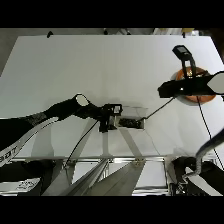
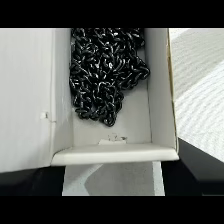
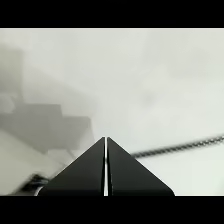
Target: Fold the box and place the chain.
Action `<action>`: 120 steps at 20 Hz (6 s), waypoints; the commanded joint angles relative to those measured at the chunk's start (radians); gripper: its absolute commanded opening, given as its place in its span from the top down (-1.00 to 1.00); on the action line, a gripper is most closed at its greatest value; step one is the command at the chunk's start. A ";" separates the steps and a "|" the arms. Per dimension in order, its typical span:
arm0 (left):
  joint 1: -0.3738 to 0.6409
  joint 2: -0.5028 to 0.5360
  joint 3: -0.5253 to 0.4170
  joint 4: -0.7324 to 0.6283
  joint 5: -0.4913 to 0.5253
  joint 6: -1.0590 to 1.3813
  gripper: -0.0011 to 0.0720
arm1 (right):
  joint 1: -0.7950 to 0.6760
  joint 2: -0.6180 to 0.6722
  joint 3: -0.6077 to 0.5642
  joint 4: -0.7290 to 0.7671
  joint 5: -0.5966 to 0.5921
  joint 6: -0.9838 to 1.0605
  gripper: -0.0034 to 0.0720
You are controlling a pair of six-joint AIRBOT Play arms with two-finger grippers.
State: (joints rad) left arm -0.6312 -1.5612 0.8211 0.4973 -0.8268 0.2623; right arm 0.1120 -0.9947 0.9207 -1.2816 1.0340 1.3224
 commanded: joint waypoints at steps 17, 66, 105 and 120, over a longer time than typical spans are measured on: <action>0.000 0.000 0.000 0.000 0.000 0.000 0.27 | -0.162 -0.392 -0.072 -0.102 -0.092 0.040 0.13; 0.000 0.000 0.000 0.000 0.000 0.000 0.27 | 0.378 0.266 -0.072 0.242 0.087 -0.018 0.87; 0.000 0.000 0.000 0.000 0.000 0.000 0.27 | 0.330 -0.087 0.069 0.044 -0.024 -0.246 0.87; 0.000 0.000 0.000 0.000 0.000 0.000 0.27 | 0.421 -0.155 -0.163 0.272 0.050 -0.677 0.38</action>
State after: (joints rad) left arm -0.6312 -1.5612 0.8211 0.4976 -0.8268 0.2623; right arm 0.5007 -1.1522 0.7849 -1.0283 1.0794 0.6834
